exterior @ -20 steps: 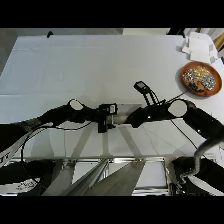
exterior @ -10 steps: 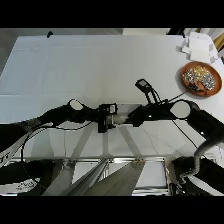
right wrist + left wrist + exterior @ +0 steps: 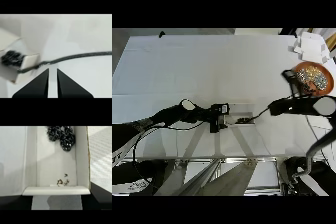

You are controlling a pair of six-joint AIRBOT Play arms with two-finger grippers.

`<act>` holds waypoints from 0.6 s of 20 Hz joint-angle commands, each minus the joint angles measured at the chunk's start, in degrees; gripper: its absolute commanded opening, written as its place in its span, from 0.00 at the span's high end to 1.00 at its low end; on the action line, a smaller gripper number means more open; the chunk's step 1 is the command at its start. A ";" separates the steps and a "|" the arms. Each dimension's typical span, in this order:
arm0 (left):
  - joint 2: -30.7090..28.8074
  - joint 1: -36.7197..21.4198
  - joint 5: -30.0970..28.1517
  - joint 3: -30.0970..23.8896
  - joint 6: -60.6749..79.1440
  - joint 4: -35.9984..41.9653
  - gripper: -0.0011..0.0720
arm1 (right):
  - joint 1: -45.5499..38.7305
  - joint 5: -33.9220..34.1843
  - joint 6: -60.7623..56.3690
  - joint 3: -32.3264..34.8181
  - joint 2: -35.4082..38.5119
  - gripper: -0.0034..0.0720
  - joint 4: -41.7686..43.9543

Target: Fold the box and place the chain.

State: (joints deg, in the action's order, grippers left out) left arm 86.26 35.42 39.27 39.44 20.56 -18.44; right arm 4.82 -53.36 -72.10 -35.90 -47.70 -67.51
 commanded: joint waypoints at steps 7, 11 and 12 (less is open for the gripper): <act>-0.02 0.02 0.00 0.00 0.00 -0.02 0.53 | -9.81 10.58 -3.13 0.00 -16.59 0.46 -1.27; -0.02 0.02 0.00 0.00 0.00 -0.02 0.53 | -9.81 14.82 -3.13 0.00 -20.68 0.52 -1.27; -0.02 0.02 0.00 0.00 0.02 -0.02 0.53 | -9.81 15.15 -3.10 0.00 -21.38 0.52 -1.27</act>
